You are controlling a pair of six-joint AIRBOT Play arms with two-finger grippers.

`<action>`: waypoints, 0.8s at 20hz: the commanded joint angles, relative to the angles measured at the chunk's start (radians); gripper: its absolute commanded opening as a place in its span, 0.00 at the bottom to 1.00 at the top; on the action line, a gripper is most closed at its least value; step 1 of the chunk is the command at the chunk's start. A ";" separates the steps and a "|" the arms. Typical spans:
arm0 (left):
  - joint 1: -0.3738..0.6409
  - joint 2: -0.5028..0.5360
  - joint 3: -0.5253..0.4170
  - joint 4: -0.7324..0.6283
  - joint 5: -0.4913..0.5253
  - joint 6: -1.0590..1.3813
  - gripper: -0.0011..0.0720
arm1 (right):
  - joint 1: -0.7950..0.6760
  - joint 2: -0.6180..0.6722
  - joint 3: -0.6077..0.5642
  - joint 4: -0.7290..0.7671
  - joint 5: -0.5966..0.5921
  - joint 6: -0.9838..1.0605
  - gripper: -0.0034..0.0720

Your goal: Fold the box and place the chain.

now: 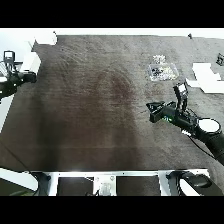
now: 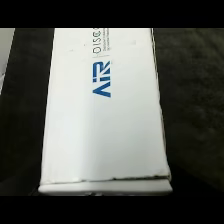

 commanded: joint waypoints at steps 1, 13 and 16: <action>0.002 -0.045 0.000 0.066 0.040 -0.008 0.04 | 0.000 0.000 -0.010 0.003 0.000 0.001 0.06; 0.022 -0.072 0.010 0.080 -0.006 -0.002 0.75 | 0.000 0.000 -0.034 0.003 0.000 0.049 0.06; 0.022 -0.070 0.010 0.094 -0.005 -0.019 1.00 | 0.000 0.000 -0.034 0.003 0.000 0.048 0.25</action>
